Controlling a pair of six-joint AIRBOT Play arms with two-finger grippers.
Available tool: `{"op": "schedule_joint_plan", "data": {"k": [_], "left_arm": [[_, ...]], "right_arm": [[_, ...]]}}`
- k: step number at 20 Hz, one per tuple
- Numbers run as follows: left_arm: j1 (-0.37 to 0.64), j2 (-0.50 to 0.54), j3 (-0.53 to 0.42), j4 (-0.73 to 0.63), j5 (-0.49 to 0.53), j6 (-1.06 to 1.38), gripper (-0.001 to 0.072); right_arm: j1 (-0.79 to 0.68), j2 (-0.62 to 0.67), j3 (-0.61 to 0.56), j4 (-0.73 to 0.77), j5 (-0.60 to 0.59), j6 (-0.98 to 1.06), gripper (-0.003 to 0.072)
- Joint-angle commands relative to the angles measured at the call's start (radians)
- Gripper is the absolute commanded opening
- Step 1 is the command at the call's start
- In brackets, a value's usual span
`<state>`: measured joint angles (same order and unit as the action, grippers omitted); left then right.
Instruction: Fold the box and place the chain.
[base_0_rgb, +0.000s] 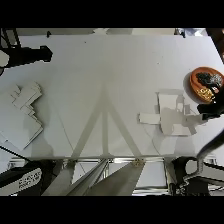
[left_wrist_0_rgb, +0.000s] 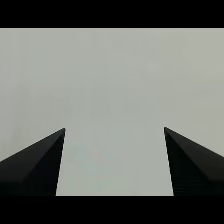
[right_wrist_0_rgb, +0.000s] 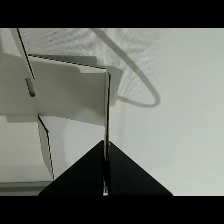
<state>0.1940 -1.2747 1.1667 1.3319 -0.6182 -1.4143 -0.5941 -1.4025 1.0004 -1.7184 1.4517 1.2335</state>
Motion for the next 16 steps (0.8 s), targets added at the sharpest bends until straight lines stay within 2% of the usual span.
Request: {"op": "schedule_joint_plan", "data": {"k": [1, 8, 12, 16], "left_arm": [[0.0, 0.0, 0.001, 0.0, 0.0, 0.0, 0.0698], [0.0, 0.0, 0.001, 0.0, 0.0, 0.0, 0.0698], [0.0, 0.0, 0.001, 0.0, 0.0, 0.0, 0.0698], [0.0, 0.0, 0.001, 0.0, 0.0, 0.0, 0.0698]], "right_arm": [[0.005, -0.002, 0.002, 0.111, 0.021, -0.049, 0.001], [0.145, 0.153, 0.002, 0.352, 0.026, -0.193, 0.0008], [0.218, 0.227, 0.002, 0.624, -0.107, -0.291, 0.0007], [0.268, 0.222, -0.028, 0.837, -0.267, -0.373, 0.0007]]}}
